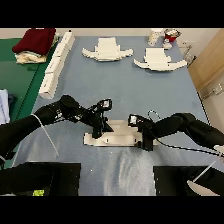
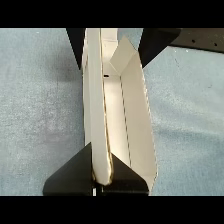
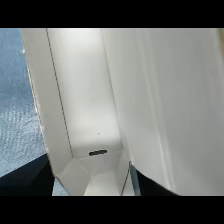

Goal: Fold the box.

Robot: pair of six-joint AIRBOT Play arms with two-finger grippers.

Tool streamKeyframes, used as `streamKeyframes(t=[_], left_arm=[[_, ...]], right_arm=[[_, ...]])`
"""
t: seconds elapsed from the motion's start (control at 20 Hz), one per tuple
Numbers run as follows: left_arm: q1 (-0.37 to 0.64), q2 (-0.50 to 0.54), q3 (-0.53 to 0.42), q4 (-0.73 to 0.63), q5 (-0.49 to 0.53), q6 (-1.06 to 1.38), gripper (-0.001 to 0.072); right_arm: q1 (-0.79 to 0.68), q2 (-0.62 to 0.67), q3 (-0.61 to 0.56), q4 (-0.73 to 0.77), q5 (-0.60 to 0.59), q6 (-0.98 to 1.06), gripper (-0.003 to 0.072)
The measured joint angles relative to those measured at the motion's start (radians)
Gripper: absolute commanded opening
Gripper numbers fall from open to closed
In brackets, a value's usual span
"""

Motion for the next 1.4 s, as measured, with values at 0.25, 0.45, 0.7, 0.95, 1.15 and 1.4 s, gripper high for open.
streamKeyframes(t=[0.25,0.45,0.7,0.95,1.15,1.4], left_arm=[[0.0,0.0,0.0,0.0,0.0,0.0,0.0014],[0.0,0.0,0.0,0.0,0.0,0.0,0.0014],[0.0,0.0,0.0,0.0,0.0,0.0,0.0014],[0.0,0.0,0.0,0.0,0.0,0.0,0.0014],[0.0,0.0,0.0,0.0,-0.003,0.0,0.0014],[0.0,0.0,0.0,0.0,0.002,0.0,0.0014]], right_arm=[[0.0,-0.015,-0.003,0.0,-0.015,-0.006,0.0709],[0.002,-0.032,-0.005,0.0,-0.003,-0.019,0.0709],[0.002,-0.052,-0.005,0.007,0.021,-0.036,0.0639],[0.002,-0.05,-0.005,0.01,0.026,-0.043,0.0529],[0.002,-0.05,-0.005,0.011,0.028,-0.048,0.0553],[0.002,-0.049,-0.006,0.011,0.029,-0.06,0.0597]])
